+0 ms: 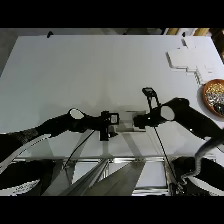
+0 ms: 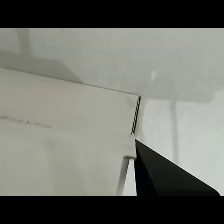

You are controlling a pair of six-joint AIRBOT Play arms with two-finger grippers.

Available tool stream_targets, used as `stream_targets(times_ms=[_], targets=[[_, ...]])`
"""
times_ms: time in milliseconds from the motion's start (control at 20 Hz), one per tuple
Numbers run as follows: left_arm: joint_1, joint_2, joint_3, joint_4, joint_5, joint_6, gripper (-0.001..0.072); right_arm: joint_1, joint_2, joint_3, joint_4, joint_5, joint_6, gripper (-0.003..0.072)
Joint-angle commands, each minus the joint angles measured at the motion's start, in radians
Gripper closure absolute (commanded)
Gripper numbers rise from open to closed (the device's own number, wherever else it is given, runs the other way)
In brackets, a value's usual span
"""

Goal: Fold the box and place the chain.

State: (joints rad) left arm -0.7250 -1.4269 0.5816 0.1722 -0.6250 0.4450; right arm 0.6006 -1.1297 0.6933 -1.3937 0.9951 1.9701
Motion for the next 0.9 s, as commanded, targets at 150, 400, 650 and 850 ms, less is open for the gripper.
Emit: stream_targets(times_ms=[150,400,650,850], targets=[[0.0,0.001,0.0,0.0,0.0,0.0,0.0365,0.077,-0.088,0.029,-0.106,-0.001,0.151,0.0368],[0.0,0.001,0.0,0.0,0.0,0.0,0.0365,0.077,-0.102,0.029,-0.111,-0.008,0.185,0.0478],[0.0,0.001,0.0,0.0,0.0,0.0,0.0365,0.077,-0.119,0.029,-0.109,0.007,0.203,0.0665],[0.0,0.001,0.0,0.0,0.0,0.0,0.0365,0.077,-0.119,0.029,-0.109,0.011,0.203,0.0532]])
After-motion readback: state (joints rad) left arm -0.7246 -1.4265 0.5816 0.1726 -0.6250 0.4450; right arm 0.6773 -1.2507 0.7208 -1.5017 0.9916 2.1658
